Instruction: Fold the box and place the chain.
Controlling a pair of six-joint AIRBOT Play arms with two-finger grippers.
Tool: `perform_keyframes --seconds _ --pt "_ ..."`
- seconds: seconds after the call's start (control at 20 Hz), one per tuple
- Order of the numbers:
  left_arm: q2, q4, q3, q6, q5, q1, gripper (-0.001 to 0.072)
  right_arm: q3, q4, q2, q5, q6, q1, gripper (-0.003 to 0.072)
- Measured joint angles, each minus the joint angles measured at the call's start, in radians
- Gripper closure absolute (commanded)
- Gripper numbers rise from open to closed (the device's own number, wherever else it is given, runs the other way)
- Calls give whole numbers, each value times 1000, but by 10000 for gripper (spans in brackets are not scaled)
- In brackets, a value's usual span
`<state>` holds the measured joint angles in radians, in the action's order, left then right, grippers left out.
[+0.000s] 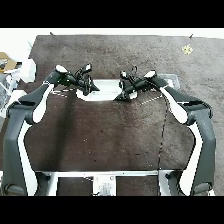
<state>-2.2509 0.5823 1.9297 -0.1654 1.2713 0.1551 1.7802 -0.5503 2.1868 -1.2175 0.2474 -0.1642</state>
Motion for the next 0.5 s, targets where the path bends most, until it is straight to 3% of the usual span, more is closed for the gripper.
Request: perform_keyframes --seconds 0.4,0.45,0.5 --pt "0 -17 -1 0 0 -1 695 0 0 0 3 0 0 293" --pt "0 -21 -1 0 1 -1 570 0 0 0 3 -1 0 293" --pt "-2 -18 -1 0 -11 0 338 0 0 0 7 -2 0 293"
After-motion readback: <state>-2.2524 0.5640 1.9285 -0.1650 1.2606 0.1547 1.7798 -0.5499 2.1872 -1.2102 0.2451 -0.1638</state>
